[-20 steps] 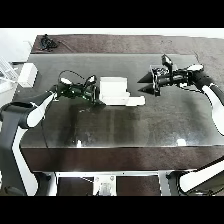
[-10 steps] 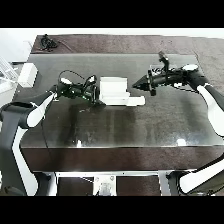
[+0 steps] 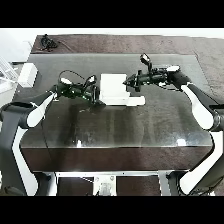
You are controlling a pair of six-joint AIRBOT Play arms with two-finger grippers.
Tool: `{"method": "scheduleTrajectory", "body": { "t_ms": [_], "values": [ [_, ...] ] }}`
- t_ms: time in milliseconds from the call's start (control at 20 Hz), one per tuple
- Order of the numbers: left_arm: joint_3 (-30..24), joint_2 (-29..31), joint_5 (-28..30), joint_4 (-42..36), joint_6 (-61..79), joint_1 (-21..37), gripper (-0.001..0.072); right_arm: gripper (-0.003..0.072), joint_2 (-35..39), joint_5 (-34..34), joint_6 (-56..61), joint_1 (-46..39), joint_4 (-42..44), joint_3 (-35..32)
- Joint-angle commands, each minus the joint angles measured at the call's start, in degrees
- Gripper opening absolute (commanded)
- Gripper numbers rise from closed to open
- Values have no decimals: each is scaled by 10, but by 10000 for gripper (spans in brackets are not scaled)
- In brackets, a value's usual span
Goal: Fold the box and place the chain.
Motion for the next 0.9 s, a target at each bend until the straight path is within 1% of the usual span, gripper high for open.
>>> {"method": "scheduleTrajectory", "body": {
  "t_ms": [0,200,300,400,650,750,850],
  "values": [
    [0,0,0,0,0,0,477,4,-36,-17,49,5,-48,31],
    [0,0,0,0,0,0,477,4,-59,-2,65,13,-117,34],
    [0,0,0,0,0,0,478,3,-57,12,50,16,-118,35],
    [0,0,0,0,0,0,477,1,-45,12,49,13,-114,47],
    [0,0,0,0,0,0,477,0,57,22,57,-2,-113,45],
    [0,0,0,0,0,0,477,0,108,20,58,-13,-117,6],
    [0,0,0,0,0,0,477,0,158,-5,42,-17,-134,-64]
  ]
}}
